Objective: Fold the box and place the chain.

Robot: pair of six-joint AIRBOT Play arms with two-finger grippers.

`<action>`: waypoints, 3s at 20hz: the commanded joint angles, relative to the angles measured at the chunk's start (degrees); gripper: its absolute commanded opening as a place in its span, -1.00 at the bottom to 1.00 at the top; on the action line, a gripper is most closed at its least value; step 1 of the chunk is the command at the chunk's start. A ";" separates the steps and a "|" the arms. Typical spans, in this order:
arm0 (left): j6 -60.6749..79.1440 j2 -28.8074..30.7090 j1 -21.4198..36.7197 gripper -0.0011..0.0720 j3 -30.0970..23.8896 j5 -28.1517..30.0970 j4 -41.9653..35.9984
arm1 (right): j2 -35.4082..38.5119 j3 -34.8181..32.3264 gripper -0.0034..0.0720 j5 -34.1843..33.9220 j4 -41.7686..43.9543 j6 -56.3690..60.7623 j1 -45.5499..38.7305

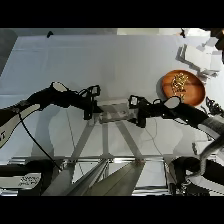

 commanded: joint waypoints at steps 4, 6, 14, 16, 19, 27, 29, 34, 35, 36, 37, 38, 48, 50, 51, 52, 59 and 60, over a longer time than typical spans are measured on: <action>0.02 -0.04 -0.04 -0.94 -0.02 0.00 0.02 | -0.63 1.29 0.96 0.66 1.73 -3.78 -2.45; 0.02 -0.04 -0.04 -0.94 -0.02 -0.02 0.02 | -0.63 1.51 0.96 0.66 2.56 -4.28 -2.45; 0.00 -0.04 -0.04 -0.94 -0.02 -0.02 0.02 | -0.87 1.57 0.96 5.11 7.54 -13.77 -2.47; 0.02 -0.04 -0.04 -0.94 -0.02 -0.02 0.02 | -2.27 2.12 0.96 6.38 7.54 -14.14 -3.32; 0.02 -0.04 -0.04 -0.94 -0.02 -0.02 0.02 | -6.67 5.33 0.96 11.85 7.72 -14.14 -4.98; 0.02 -0.04 -0.04 -0.94 -0.02 -0.02 0.02 | -11.82 7.13 0.96 12.20 7.13 -17.55 -3.72; 0.02 -0.04 -0.04 -0.94 -0.02 -0.02 0.02 | -12.41 7.10 0.95 12.13 7.21 -18.47 -1.99; 0.02 -0.04 -0.04 -0.94 -0.02 -0.02 0.02 | -12.70 7.10 0.95 10.16 7.48 -19.02 -1.25; 0.02 -0.04 -0.04 -0.94 -0.02 -0.02 0.02 | -12.70 7.10 0.95 10.16 7.43 -18.99 -1.03; 0.02 -0.04 -0.04 -0.94 -0.02 -0.02 0.02 | -12.70 7.08 0.94 10.21 7.41 -18.95 -0.50; 0.02 -0.04 -0.04 -0.94 -0.02 -0.02 0.02 | -12.72 7.08 0.94 10.19 7.41 -18.95 0.28; 0.02 -0.04 -0.04 -0.94 -0.02 -0.02 0.02 | -12.87 7.08 0.94 10.19 7.43 -18.95 0.72; 0.02 -0.04 -0.04 -0.94 -0.02 -0.02 0.02 | -13.64 7.08 0.80 9.84 7.02 -18.32 0.76; 0.02 -0.04 -0.04 -0.94 -0.02 -0.02 0.02 | -13.64 7.08 0.80 9.84 7.02 -18.32 0.76; 0.02 -0.04 -0.04 -0.94 -0.02 -0.02 0.02 | -13.64 7.08 0.80 9.84 7.02 -18.29 0.76; 0.02 -0.04 -0.04 -0.94 -0.02 -0.02 0.02 | -13.64 7.08 0.80 9.84 7.04 -17.14 0.76; 0.02 -0.04 -0.04 -0.94 -0.02 -0.02 0.02 | -13.75 7.08 0.80 10.32 6.80 -10.99 0.76; 0.02 -0.04 -0.04 -0.94 -0.02 -0.02 0.02 | -14.08 7.08 0.80 11.17 6.80 -10.99 0.76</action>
